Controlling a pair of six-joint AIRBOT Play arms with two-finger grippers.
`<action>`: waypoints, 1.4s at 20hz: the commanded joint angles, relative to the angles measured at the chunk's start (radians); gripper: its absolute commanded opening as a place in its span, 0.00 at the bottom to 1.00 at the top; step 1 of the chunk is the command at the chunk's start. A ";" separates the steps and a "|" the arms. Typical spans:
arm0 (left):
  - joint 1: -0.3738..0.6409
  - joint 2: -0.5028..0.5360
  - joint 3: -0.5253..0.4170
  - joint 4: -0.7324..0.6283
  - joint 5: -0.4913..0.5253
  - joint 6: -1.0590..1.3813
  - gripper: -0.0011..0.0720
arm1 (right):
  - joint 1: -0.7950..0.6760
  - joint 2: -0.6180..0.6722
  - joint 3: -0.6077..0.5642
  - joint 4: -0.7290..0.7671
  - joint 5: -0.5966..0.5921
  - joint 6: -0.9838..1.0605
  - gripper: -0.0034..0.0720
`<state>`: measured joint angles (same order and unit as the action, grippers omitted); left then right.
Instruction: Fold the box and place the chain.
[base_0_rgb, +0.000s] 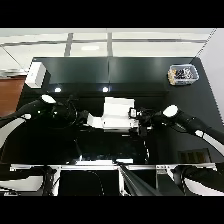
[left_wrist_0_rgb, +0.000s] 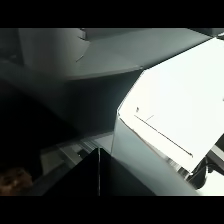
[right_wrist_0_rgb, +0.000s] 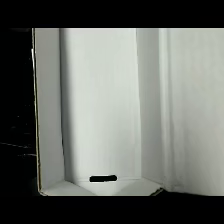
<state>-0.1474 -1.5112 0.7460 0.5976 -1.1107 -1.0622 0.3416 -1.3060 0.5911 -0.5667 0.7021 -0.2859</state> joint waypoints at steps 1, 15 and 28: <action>-0.009 -0.001 0.013 -0.039 -0.027 0.098 0.04 | 0.000 -0.001 0.001 0.000 0.001 0.000 0.44; -0.086 -0.001 0.069 -0.117 -0.047 0.142 0.87 | 0.000 -0.001 0.001 0.000 0.000 0.000 0.44; -0.322 0.001 0.331 0.368 -0.020 -0.391 0.67 | 0.000 -0.001 0.001 0.000 0.000 0.000 0.44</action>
